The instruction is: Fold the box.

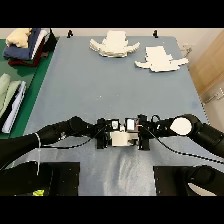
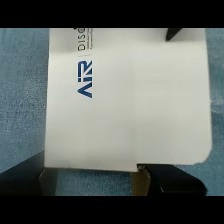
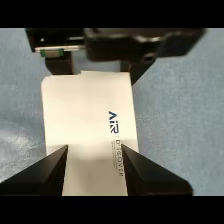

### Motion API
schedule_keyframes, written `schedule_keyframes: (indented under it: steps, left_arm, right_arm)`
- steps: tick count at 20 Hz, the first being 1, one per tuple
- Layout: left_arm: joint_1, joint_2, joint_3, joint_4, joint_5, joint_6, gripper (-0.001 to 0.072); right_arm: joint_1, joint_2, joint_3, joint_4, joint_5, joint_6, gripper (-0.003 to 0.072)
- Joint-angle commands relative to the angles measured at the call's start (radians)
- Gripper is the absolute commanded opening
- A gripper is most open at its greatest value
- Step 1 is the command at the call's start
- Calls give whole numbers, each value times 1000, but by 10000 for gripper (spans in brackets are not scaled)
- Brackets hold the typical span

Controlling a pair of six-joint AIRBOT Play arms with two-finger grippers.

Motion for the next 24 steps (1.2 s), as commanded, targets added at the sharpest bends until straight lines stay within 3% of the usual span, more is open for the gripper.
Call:
schedule_keyframes:
  steps: [1, 7, 16, 24]
  left_arm:
    - [1, 0, 0, 0, 0, 0, 353]
    - [1, 0, 0, 0, 0, 0, 353]
    - [1, 0, 0, 0, 0, 0, 353]
    - [1, 0, 0, 0, 0, 0, 353]
  right_arm:
    - [18, -1, -20, -38, -39, -14, 590]
    - [18, -6, -23, -142, -119, -13, 590]
    - [30, -36, -23, -138, -137, -13, 589]
    - [30, 35, -22, -138, -164, -14, 589]
